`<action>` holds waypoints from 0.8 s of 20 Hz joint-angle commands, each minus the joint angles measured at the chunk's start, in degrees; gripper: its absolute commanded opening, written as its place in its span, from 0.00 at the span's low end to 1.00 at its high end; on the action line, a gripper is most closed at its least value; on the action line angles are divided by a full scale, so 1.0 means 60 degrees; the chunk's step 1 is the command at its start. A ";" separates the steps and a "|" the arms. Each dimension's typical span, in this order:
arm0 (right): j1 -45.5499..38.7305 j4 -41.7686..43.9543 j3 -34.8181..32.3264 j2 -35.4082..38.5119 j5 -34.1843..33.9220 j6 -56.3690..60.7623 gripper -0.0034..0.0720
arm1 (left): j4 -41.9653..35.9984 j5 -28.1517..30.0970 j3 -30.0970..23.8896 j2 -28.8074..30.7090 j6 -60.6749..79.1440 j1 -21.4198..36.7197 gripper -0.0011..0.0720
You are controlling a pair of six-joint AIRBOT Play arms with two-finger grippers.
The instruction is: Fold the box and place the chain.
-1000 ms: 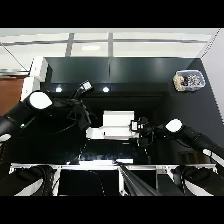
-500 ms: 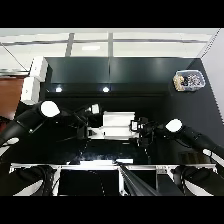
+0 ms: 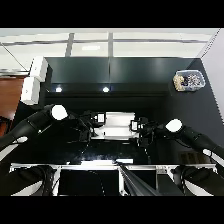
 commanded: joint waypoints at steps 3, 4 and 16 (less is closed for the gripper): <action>0.0000 0.0007 0.0004 -0.0004 0.0004 0.0000 0.62 | -0.0499 0.0062 -0.0011 -0.0025 0.0073 -0.0025 0.47; 0.0000 0.0004 0.0004 -0.0004 0.0004 0.0004 0.62 | -0.0488 0.0102 -0.0011 -0.0025 0.0073 -0.0069 0.47; 0.0000 0.0004 0.0004 -0.0004 0.0004 0.0004 0.62 | -0.0590 0.0240 -0.0018 -0.0554 0.0069 -0.0441 0.33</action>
